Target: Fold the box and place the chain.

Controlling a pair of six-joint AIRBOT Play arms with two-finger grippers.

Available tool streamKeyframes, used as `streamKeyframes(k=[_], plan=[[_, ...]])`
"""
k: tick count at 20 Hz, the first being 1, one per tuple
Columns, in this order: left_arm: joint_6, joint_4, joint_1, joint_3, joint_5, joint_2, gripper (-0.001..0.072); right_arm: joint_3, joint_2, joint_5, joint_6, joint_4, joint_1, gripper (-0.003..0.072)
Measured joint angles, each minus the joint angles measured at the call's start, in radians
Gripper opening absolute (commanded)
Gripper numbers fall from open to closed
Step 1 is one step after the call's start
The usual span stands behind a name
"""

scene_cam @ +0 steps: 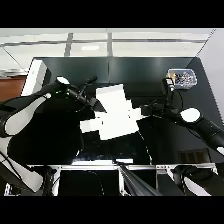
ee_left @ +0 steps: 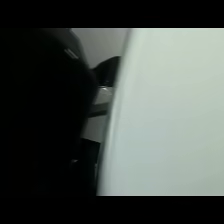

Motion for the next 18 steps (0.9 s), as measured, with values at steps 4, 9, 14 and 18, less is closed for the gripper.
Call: streamKeyframes(k=[4,9,14,18], plan=[[0.042,0.023,0.003,0.037,-0.032,-0.003,0.0023,0.014,0.0,0.027,-0.008,-0.021,-0.023,0.0713],[0.009,0.06,-0.006,0.056,-0.075,0.061,0.0021,0.165,0.0,0.396,-0.007,-0.18,-0.144,0.0713],[0.178,0.039,-0.046,-0.167,0.068,0.297,0.0025,0.272,0.0,0.639,-0.007,-0.312,-0.216,0.0713],[0.468,0.034,-0.08,-0.334,0.275,0.423,0.0023,0.293,0.0,0.684,-0.007,-0.33,-0.228,0.0713]])
